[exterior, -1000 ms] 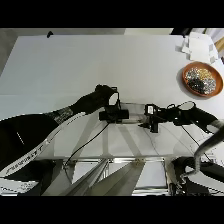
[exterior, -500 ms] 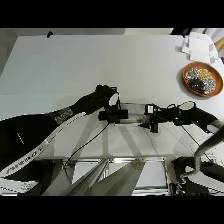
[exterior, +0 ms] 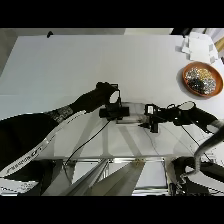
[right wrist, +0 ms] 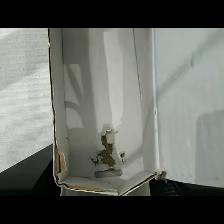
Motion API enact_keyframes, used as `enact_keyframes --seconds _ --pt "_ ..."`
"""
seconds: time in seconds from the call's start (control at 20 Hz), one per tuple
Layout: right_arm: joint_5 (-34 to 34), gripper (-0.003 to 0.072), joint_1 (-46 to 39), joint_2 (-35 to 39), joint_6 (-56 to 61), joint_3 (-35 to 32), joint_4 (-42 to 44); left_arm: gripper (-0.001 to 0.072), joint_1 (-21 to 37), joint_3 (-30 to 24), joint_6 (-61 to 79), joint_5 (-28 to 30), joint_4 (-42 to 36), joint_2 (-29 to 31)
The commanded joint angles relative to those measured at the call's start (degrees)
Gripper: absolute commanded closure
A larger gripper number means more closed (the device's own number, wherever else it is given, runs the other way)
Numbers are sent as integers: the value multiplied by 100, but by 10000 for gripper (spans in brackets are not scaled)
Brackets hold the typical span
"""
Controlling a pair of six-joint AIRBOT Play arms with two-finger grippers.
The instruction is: Fold the box and place the chain.
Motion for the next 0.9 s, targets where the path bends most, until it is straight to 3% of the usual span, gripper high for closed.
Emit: enact_keyframes --seconds 0.0,0.2,0.3,0.4,0.5,0.85 --pt "9 269 4 -2 0 2 2 496 4 203 13 -275 240 -2" --pt "9 269 4 -2 0 2 2 519 -52 203 -70 -483 236 -177" --pt "9 269 4 -2 0 2 2 637 -96 203 -76 -487 236 -269" --pt "9 269 4 -2 0 2 2 650 -138 203 -164 -487 232 -339" --pt "9 269 4 -2 0 2 2 707 -157 203 -177 -483 238 -363" --pt "9 269 4 -2 0 2 2 701 -157 203 -177 -466 236 -363"
